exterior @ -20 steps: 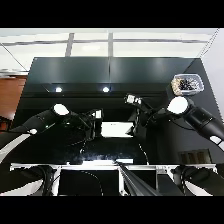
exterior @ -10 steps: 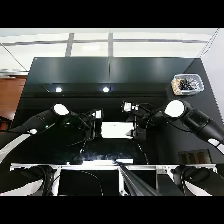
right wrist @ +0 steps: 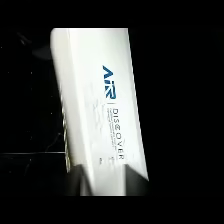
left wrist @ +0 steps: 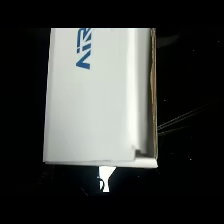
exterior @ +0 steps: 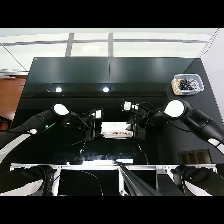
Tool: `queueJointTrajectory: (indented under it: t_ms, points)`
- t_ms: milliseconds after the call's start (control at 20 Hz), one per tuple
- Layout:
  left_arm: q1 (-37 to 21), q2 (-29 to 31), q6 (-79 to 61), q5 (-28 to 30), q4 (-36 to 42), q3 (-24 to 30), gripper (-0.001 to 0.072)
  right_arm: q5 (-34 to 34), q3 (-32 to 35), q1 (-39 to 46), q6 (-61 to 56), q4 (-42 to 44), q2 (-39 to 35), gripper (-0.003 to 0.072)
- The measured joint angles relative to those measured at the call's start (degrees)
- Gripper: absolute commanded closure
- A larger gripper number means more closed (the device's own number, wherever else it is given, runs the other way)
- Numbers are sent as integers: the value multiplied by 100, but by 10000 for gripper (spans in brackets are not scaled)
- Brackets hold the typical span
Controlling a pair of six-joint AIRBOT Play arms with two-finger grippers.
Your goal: Fold the box and place the chain.
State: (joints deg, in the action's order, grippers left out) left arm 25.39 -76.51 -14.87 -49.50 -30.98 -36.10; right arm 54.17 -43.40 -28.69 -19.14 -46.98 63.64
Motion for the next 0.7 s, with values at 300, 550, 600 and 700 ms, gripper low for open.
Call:
queueJointTrajectory:
  t_ms: [300,550,600,700]
  points:
    - [0,0,-13,-2,0,0,247,-22,7,0,-131,0,0,485]
    - [0,0,-17,-4,0,0,247,-11,59,-46,-251,2,4,374]
    - [0,0,-17,-7,0,0,247,24,68,-70,-282,-2,7,365]
    - [0,0,-20,-22,-4,0,248,31,74,-105,-310,-15,7,365]
